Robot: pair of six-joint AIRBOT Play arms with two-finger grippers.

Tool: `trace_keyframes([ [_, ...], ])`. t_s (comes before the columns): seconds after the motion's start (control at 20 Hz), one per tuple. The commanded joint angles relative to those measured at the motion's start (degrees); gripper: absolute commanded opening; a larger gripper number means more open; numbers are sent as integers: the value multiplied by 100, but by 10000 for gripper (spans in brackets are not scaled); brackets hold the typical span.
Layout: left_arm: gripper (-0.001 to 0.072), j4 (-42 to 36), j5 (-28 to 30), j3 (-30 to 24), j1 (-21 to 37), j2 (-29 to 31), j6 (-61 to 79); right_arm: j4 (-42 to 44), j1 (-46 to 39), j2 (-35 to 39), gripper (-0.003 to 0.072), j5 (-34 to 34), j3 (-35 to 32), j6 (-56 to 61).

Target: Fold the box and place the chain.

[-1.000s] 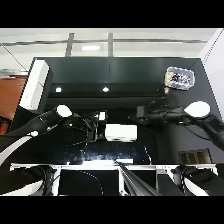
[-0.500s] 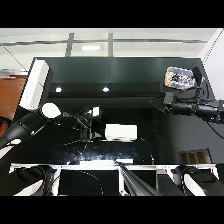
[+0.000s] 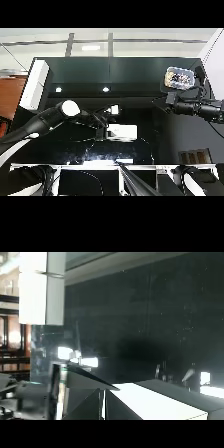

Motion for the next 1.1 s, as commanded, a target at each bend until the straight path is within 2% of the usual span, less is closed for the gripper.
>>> trace_keyframes([
  [0.0,710,2,236,116,-330,-334,-271,0,-4,4,43,2,4,-59],
  [0.85,710,31,122,133,-398,-295,-356,-98,-4,4,43,2,4,-103],
  [1.05,710,321,358,131,-407,-330,-352,-98,-4,4,43,0,4,-103],
])
